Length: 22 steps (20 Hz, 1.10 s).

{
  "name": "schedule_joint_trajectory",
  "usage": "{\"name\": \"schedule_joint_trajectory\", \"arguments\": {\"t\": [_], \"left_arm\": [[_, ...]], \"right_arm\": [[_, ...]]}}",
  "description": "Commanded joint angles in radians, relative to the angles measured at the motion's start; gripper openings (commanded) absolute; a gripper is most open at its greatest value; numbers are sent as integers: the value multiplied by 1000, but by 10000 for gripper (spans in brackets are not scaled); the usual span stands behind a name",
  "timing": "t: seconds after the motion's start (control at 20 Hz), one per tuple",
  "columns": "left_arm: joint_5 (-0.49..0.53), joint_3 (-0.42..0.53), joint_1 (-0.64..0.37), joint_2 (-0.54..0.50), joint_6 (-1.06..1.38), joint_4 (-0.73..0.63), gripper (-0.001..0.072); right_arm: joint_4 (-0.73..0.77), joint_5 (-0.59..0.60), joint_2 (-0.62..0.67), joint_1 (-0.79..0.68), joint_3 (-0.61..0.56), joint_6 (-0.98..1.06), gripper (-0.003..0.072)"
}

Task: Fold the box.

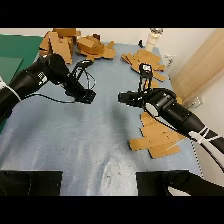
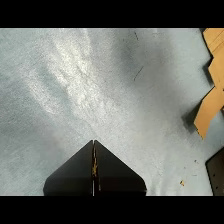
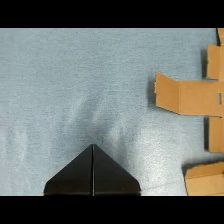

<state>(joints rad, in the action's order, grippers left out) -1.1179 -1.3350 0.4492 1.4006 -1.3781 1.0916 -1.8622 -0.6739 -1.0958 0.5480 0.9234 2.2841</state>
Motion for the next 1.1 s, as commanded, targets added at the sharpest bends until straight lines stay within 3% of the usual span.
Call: {"name": "schedule_joint_trajectory", "arguments": {"t": [0.0, 0.7, 0.9, 1.05], "left_arm": [[0, 1, 0, 2, 1, 0, 10], [8, 0, 0, 8, 1, 0, 9], [154, 0, 0, 8, 0, 0, 10], [227, 0, 0, 9, 0, 0, 9]], "right_arm": [[0, -1, 0, 0, 0, 1, 3], [4, -2, -1, 0, 0, 1, 3], [39, 2, -12, -22, 7, 0, 4], [147, -192, -26, -196, 66, -133, 3]]}}
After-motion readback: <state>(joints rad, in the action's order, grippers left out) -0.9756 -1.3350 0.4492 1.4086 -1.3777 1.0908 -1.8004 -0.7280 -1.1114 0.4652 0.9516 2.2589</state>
